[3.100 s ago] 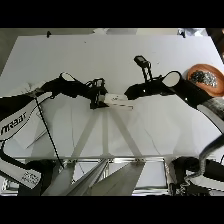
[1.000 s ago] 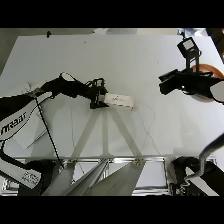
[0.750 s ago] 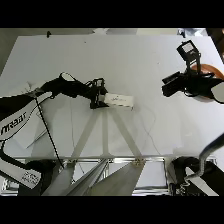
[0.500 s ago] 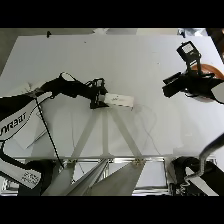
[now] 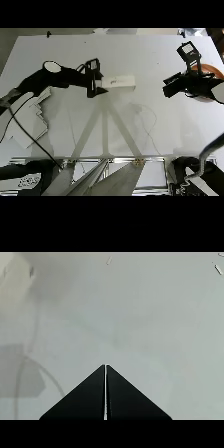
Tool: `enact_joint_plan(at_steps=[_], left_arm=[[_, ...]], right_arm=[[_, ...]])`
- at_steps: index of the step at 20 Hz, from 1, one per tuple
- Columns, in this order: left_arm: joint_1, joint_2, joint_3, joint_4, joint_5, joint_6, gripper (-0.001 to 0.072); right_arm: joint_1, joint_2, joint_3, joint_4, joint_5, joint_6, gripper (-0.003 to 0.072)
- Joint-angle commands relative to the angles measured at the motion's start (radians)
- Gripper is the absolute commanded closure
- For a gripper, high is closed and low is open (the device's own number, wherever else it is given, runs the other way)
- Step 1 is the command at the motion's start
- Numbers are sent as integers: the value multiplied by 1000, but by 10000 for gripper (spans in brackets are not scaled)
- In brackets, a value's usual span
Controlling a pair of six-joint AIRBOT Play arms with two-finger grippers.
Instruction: Fold the box and place the chain.
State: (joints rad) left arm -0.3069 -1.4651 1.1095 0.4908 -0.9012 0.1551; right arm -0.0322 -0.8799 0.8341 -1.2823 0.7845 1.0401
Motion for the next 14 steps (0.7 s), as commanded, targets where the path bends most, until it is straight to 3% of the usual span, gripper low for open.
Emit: enact_joint_plan(at_steps=[1, 3, 5, 9, 11, 14], left_arm=[[4, 163, 1, 6, 259, -270, 702], [5, 216, 1, 150, 393, -465, 702], [14, 238, 1, 411, 472, -699, 702], [117, 227, 1, 869, 395, -1248, 702], [198, 212, 1, 968, 377, -1408, 702], [322, 166, 1, 965, 365, -1511, 702]], right_arm=[[0, 1, 1, 0, 0, 0, 669], [0, 1, 1, 0, 0, 0, 669], [0, 1, 1, 0, 0, 0, 669], [0, 1, 1, 0, 0, 0, 669], [0, 1, 1, 0, 0, 0, 669], [0, 1, 1, 0, 0, 0, 669]])
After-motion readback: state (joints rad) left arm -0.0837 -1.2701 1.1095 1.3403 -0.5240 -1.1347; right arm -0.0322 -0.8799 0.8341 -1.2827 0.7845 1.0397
